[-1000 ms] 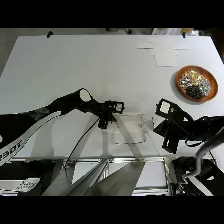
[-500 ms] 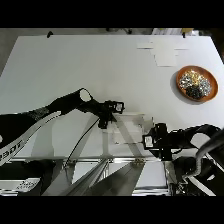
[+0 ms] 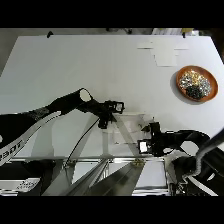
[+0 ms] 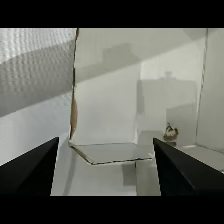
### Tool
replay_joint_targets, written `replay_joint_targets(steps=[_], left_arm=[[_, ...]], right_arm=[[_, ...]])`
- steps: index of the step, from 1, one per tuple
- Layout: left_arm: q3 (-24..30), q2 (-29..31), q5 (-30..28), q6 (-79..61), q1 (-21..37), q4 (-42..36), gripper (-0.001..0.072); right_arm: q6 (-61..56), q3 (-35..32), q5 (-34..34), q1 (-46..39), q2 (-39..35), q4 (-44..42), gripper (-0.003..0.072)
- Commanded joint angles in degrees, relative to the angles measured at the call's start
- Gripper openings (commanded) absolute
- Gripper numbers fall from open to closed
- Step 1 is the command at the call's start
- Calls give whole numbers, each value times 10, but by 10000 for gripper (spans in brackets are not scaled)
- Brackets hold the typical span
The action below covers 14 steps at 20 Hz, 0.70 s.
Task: Fold the box and place the chain.
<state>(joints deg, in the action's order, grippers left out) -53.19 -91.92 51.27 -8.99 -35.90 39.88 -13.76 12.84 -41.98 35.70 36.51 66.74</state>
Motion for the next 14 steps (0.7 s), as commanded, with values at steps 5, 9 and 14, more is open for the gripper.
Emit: replay_joint_targets(steps=[5,9,14], left_arm=[[0,0,0,0,0,0,10],[0,0,0,0,0,0,10],[0,0,0,0,0,0,10]], right_arm=[[3,-7,43,4,16,-2,654],[3,-7,85,4,37,-2,653],[3,13,91,-12,33,-40,653]])
